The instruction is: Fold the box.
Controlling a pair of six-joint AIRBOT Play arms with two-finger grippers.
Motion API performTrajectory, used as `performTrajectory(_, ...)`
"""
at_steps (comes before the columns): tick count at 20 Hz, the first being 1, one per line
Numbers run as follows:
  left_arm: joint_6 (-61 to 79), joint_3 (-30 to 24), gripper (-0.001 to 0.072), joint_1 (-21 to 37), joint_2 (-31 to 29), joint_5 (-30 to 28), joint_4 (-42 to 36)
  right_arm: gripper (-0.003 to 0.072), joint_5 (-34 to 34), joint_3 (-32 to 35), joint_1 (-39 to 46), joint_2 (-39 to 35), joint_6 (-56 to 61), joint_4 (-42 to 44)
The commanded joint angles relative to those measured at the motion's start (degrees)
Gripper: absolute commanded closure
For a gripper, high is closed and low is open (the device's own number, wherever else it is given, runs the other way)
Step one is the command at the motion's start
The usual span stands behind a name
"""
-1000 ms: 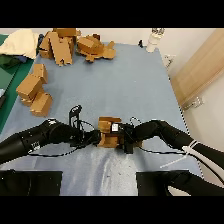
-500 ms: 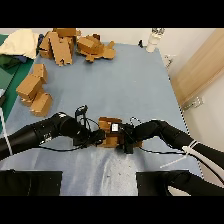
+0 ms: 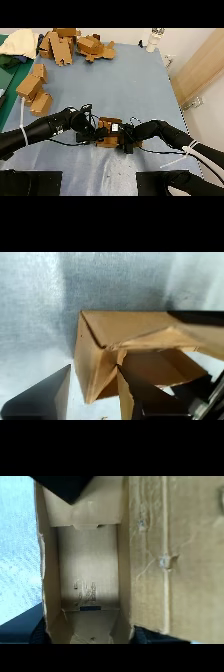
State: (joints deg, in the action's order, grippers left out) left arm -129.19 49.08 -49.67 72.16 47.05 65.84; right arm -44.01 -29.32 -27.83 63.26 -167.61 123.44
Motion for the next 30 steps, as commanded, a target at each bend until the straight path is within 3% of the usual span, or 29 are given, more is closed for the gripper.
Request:
performTrajectory(1,-3.15,3.21,0.0349,-0.61,2.29,2.05,4.13,0.0177,0.0,0.0,0.0,-0.02,0.02,0.02)
performTrajectory(5,-7.43,8.44,0.0349,-2.69,5.53,10.75,12.13,0.0177,0.0,0.0,0.0,-0.02,0.02,0.02)
performTrajectory(14,-10.38,14.64,0.0349,-6.8,11.13,11.85,15.02,0.0177,0.0,0.0,0.0,-0.02,0.02,0.0)
performTrajectory(16,-10.84,16.81,0.0351,-7.52,12.9,14.38,16.28,0.0177,-0.02,0.0,0.0,-0.02,0.02,0.0)
performTrajectory(17,-10.84,17.64,0.0384,-7.82,13.66,15.78,16.61,0.0177,0.0,0.0,0.0,-0.02,0.02,0.0)
performTrajectory(18,-10.75,18.08,0.0495,-7.98,14.21,16.61,16.85,0.0177,0.0,0.0,0.0,-0.02,0.02,0.0)
performTrajectory(20,-11.02,18.1,0.0533,-8.59,14.45,16.61,17.57,0.0177,0.0,0.0,0.0,-0.02,0.02,0.0)
performTrajectory(21,-11.02,18.1,0.0608,-8.7,14.45,16.61,17.73,0.0177,0.0,0.0,0.0,-0.02,0.02,0.0)
performTrajectory(23,-11.04,18.1,0.061,-9.05,14.53,16.55,17.75,0.0177,0.0,0.0,0.0,-0.02,0.02,0.0)
performTrajectory(24,-11.04,18.1,0.0697,-9.31,14.58,16.52,17.81,0.0177,0.0,0.0,0.0,-0.02,0.02,0.0)
performTrajectory(30,-11.04,18.12,0.0698,-10.01,14.56,15.98,17.92,0.0177,0.0,0.0,0.0,-0.02,0.02,0.0)
